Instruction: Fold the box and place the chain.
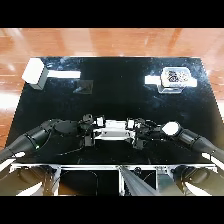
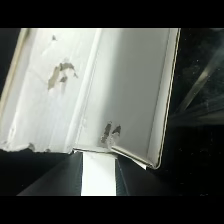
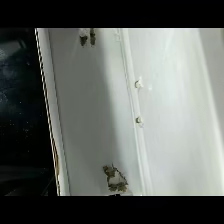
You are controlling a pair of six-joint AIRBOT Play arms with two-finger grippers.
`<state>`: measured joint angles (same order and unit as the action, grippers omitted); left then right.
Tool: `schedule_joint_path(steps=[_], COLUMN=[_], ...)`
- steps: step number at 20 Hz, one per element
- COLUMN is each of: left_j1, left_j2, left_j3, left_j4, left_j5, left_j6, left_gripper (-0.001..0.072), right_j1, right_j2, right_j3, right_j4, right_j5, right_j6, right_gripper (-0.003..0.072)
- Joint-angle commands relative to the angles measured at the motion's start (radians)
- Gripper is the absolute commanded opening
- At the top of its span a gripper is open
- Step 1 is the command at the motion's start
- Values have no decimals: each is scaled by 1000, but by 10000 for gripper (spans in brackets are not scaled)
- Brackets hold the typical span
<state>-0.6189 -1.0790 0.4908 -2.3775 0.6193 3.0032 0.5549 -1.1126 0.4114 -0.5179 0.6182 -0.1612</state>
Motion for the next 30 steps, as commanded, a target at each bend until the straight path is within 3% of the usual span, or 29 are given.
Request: schedule_joint_path(steps=[1, 10, 16, 21, 22, 26, 29, 30], left_j1=[-1, -15, -15, -15, -15, -15, -15, -15], left_j2=[-5, -68, -71, -79, -79, -79, -79, -79], left_j3=[1, 64, 64, 64, 64, 64, 64, 64], left_j4=[-26, -51, -47, -48, -48, -48, -48, -48], left_j5=[0, 2, 61, 44, 31, 5, 9, 10], left_j6=[0, 0, 0, 0, 0, 0, 0, 0], left_gripper=[288, 288, 289, 290, 296, 492, 485, 426], right_j1=[0, 0, 0, 0, 0, 0, 0, 0], right_j2=[-1, -1, -1, -1, -1, -1, -1, -1], right_j3=[1, 1, 1, 1, 1, 1, 1, 1], right_j4=[1, 2, 1, 1, 1, 1, 1, 1], right_j5=[-1, -1, -1, -1, -1, -1, -1, -1], right_j6=[0, 0, 0, 0, 0, 0, 0, 0], right_gripper=[600, 600, 600, 600, 600, 600, 600, 600])
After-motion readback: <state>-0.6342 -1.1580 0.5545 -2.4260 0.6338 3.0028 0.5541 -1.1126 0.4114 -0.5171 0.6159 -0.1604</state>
